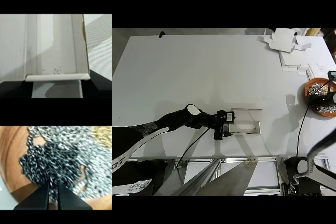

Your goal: Fold the box and place the chain.

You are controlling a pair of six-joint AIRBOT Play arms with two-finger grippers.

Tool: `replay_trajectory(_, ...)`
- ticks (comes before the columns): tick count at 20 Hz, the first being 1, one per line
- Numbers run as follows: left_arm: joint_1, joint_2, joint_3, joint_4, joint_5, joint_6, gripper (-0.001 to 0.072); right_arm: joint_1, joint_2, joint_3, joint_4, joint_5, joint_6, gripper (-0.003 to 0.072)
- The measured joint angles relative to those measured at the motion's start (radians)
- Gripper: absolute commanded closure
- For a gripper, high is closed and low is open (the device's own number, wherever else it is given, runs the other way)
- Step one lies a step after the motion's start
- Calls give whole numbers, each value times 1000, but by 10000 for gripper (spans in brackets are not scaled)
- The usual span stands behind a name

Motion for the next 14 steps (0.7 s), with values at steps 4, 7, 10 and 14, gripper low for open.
replay_trajectory(4,0,0,0,0,0,0,493,2,179,0,93,110,-62,663)
replay_trajectory(7,0,0,0,0,0,0,493,40,340,0,275,237,-178,663)
replay_trajectory(10,0,0,0,0,0,0,493,135,493,0,424,376,-291,663)
replay_trajectory(14,0,0,0,0,0,0,493,307,675,0,543,539,-380,662)
